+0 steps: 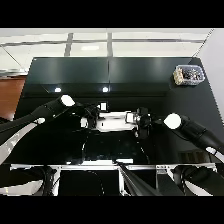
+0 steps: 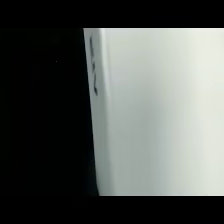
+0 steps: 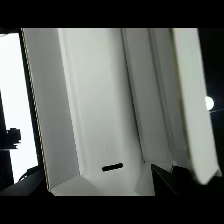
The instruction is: Fold the box and place the chain.
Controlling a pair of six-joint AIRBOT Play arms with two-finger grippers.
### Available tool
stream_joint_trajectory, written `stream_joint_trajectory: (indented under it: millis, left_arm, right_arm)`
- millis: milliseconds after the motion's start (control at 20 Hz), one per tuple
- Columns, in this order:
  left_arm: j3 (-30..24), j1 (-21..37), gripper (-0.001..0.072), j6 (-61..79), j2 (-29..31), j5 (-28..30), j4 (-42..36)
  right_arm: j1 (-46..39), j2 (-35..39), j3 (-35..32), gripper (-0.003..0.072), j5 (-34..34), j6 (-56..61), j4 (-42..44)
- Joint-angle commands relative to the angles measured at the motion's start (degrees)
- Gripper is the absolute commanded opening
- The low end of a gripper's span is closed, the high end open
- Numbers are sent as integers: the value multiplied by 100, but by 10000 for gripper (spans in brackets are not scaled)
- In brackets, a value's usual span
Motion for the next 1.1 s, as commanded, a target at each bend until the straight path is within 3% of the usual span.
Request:
stream_joint_trajectory:
  millis: [0,400,550,650,1050]
  left_arm:
    - [-2,-2,29,7,0,-11,0]
    - [-2,-2,29,7,0,-11,0]
    - [-2,0,29,7,0,-11,0]
    - [-2,0,29,-9,0,-15,0]
    - [2,-4,30,-446,0,-127,2]
  right_arm:
    - [-210,7,136,706,74,-157,286]
    - [-448,-289,136,706,188,-1574,1567]
    - [-667,-481,136,706,601,-1921,1923]
    - [-796,-597,133,706,1078,-1928,1926]
    - [-678,-1106,131,705,1082,-2070,1996]
